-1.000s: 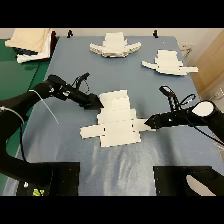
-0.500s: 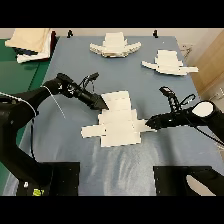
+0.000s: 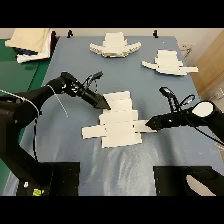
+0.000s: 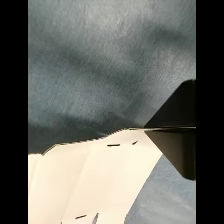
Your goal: Fold the box.
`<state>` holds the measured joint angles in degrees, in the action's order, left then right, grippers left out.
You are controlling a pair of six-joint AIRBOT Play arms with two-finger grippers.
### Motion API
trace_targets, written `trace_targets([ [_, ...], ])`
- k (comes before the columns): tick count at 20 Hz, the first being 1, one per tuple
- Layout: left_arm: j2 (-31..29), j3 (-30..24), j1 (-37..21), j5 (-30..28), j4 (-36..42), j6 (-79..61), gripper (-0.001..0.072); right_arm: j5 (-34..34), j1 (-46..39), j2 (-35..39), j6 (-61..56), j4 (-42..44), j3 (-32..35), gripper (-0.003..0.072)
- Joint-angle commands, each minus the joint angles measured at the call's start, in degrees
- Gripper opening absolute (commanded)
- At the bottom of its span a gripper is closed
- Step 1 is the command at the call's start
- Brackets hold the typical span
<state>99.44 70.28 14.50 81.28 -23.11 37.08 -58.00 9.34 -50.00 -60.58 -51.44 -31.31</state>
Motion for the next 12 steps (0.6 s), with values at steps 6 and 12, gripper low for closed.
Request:
trace_targets([
  [6,1.77,0.37,1.60,0.76,-0.02,-0.26,0.0244,-0.17,0.07,0.04,0.00,-0.02,-0.04,0.0002],
  [12,1.75,0.37,1.60,0.44,0.00,-1.22,0.0016,-0.04,0.07,0.04,0.00,-0.02,-0.04,0.0055],
])
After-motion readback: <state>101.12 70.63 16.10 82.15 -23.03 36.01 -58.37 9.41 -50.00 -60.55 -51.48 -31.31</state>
